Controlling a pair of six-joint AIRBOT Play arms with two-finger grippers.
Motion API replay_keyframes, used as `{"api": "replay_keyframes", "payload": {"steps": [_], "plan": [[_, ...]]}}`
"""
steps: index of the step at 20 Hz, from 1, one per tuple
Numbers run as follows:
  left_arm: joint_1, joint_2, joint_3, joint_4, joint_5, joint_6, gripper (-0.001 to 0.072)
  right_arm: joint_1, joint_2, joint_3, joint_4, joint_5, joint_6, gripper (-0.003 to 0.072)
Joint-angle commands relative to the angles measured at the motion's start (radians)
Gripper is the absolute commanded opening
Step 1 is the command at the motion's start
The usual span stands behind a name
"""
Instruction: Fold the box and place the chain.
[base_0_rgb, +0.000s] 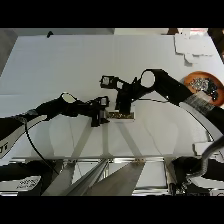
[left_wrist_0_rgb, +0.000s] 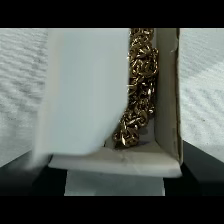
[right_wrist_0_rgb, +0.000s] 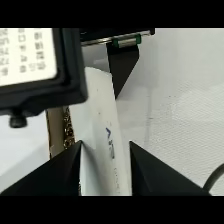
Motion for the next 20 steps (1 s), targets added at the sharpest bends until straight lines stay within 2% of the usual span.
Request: {"api": "replay_keyframes", "payload": {"steps": [1,7,11,13,15,20], "plan": [[0.0,0.001,0.0,0.0,0.0,0.0,0.0284,0.03,0.009,-0.005,-0.059,-0.025,0.006,0.0247],[0.0,0.001,0.0,0.001,0.0,0.0,0.0284,0.03,0.054,-0.011,-0.056,0.022,0.006,0.026],[0.0,0.001,0.0,0.0,0.0,0.0,0.0284,0.041,0.063,-0.07,-0.053,0.021,0.006,0.028],[0.0,0.001,0.0,0.0,0.0,0.0,0.0284,0.059,0.065,-0.117,-0.054,-0.011,0.006,0.0269],[0.0,0.001,0.0,0.0,0.0,0.0,0.0284,0.074,0.066,-0.154,-0.054,-0.07,0.006,0.0223],[0.0,0.001,0.0,0.0,0.0,0.0,0.0284,0.075,0.103,-0.161,-0.086,-0.121,0.051,0.0215]]}}
